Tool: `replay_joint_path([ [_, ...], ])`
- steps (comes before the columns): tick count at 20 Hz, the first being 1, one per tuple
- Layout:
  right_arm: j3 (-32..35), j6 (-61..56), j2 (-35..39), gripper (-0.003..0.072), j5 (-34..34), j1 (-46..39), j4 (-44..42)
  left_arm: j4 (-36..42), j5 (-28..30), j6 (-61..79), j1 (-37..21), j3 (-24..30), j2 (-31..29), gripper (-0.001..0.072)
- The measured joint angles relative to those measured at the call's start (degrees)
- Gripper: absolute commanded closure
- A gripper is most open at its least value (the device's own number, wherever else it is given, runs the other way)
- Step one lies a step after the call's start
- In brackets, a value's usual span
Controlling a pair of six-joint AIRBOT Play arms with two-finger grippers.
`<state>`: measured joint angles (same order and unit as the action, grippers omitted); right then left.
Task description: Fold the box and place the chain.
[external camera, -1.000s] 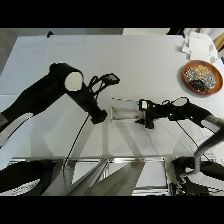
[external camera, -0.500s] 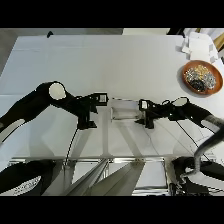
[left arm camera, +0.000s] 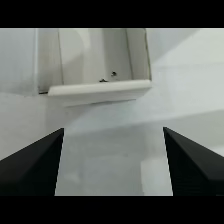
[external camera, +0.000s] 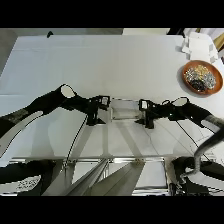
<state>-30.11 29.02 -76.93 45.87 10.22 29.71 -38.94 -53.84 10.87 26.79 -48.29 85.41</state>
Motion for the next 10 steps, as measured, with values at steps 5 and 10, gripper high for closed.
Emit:
replay_joint_path([
  [5,0.0,0.0,0.0,0.0294,0.0,0.0,0.0,1.8,0.7,1.7,0.0,-2.7,3.2,0.0006],
  [10,0.0,0.0,0.0,0.0294,0.0,0.0,0.0,2.4,0.6,3.8,0.9,-3.6,4.1,0.0005],
])
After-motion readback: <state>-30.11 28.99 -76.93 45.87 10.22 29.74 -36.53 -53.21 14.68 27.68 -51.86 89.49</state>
